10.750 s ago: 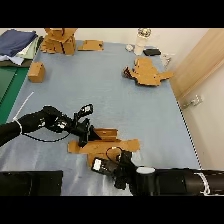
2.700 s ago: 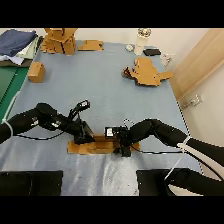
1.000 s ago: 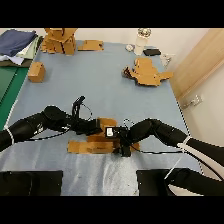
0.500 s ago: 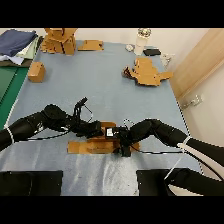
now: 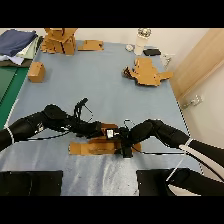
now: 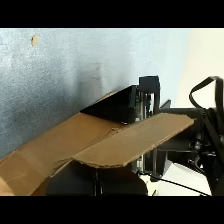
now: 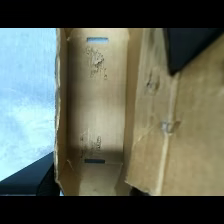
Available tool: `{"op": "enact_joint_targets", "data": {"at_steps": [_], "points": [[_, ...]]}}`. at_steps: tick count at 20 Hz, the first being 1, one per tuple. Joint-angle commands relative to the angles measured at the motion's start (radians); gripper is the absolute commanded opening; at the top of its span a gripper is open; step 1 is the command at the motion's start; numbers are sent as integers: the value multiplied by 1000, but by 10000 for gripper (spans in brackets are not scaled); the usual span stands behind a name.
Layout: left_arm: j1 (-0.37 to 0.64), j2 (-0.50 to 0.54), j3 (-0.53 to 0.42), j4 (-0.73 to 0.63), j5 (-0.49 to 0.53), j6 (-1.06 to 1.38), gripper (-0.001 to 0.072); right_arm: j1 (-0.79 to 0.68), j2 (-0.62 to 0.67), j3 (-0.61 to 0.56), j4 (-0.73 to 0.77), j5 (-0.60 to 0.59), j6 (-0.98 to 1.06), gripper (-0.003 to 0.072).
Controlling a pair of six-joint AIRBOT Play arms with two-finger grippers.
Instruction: Fold the box.
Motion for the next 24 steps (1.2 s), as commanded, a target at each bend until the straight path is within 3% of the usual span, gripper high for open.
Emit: {"op": "enact_joint_targets", "data": {"at_steps": [1,14,15,16,22,24], "points": [[0,0,0,1,3,0,11,0,5,2,3,24,6,516],[0,0,0,1,1,0,11,0,6,2,34,36,8,520],[0,0,0,1,1,0,12,0,6,2,34,36,10,562],[0,0,0,1,1,0,11,0,6,2,34,37,10,656],[0,0,0,1,2,0,11,0,6,2,31,36,11,634],[0,0,0,1,2,0,11,0,6,2,18,31,11,489]]}}
